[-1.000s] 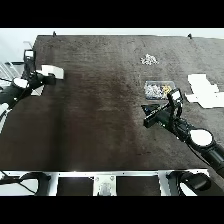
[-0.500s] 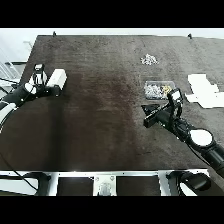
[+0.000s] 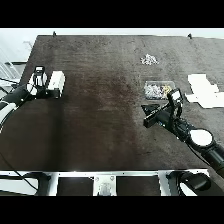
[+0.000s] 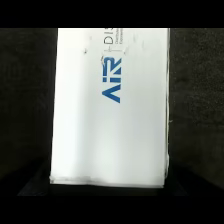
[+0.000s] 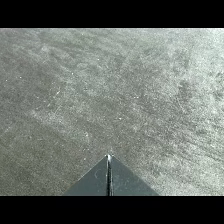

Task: Fold the box and place the chain.

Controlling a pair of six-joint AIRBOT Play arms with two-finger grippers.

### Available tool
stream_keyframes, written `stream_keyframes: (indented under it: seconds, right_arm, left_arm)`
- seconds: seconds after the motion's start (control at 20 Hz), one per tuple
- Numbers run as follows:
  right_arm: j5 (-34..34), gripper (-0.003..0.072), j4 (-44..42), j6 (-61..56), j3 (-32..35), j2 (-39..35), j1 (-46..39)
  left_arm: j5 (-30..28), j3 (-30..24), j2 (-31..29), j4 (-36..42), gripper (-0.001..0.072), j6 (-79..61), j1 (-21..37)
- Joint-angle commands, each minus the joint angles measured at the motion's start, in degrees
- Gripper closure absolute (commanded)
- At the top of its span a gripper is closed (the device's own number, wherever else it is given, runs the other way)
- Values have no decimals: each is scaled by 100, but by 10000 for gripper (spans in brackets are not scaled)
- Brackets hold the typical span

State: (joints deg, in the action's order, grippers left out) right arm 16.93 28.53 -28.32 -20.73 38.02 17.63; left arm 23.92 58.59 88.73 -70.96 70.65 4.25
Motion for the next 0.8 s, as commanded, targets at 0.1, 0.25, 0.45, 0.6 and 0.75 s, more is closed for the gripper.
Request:
stream_keyframes:
  seconds: [0.1, 0.25, 0.45, 0.6, 0.75]
  right_arm:
    - [2, 650, 0, 0, 2, -4, 0]
    - [0, 244, -2, 0, 2, -4, 0]
    - [0, 248, 0, 0, 2, -7, 0]
    - [-4, 674, -2, 0, 2, -116, 0]
    - [-262, 676, -2, -4, 2, -553, 0]
  left_arm:
    - [610, 190, -396, -918, -11, 142, 2]
    - [673, 190, -837, -946, -11, 136, 2]
    - [1261, 190, -1403, -940, -11, 138, 2]
    - [1884, 190, -1838, -719, 566, -168, 0]
    - [1878, 181, -2463, 1019, 692, -1611, -17]
